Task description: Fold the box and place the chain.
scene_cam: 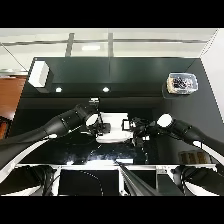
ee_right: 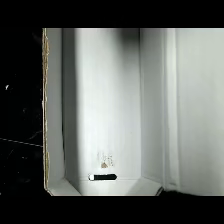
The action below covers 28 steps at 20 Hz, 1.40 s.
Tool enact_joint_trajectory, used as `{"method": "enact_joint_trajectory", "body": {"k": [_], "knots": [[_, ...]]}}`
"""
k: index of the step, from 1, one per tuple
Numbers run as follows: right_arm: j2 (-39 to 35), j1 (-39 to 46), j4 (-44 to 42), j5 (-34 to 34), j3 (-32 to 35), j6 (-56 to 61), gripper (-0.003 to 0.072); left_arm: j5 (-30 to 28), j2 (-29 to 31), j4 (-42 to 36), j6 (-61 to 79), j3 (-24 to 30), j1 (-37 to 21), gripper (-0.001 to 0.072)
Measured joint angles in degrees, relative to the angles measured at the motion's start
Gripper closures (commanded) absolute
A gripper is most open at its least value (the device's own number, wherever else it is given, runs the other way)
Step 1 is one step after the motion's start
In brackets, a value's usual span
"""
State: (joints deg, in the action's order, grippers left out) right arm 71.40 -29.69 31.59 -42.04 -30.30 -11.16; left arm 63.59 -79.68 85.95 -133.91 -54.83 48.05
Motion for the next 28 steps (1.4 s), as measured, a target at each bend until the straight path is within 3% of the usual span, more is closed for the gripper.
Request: {"method": "enact_joint_trajectory", "body": {"k": [3,6,7,8,9,14,20,28], "knots": [[0.0,0.0,0.0,0.0,0.0,0.0,0.0551,-0.2,-0.8,0.4,0.0,-0.2,1.0,0.0686],[0.0,0.0,-0.1,0.0,0.0,0.2,0.0546,-0.5,-1.1,0.7,-0.3,-0.3,1.6,0.0685],[0.0,0.0,-0.1,0.0,0.0,0.2,0.0391,-0.5,-1.1,0.8,-0.2,-0.3,1.6,0.0686],[0.0,0.0,0.0,0.0,0.0,0.3,0.0128,-0.6,-1.2,0.7,-0.1,-0.3,1.7,0.0686],[0.0,0.0,0.1,-0.1,0.0,0.8,0.0065,-0.9,-1.2,0.7,0.1,-0.3,1.7,0.0686],[-3.1,0.0,2.3,-0.3,0.0,5.9,0.0065,-1.6,-1.2,0.7,0.3,-0.3,1.7,0.0685],[-9.7,0.1,11.3,-1.9,0.0,10.6,0.0066,-2.3,-0.9,0.6,0.5,-0.3,1.4,0.0685],[-11.0,-0.6,16.2,-3.7,0.0,11.6,0.0067,-1.9,-0.9,0.6,0.4,-0.3,1.4,0.0685]]}}
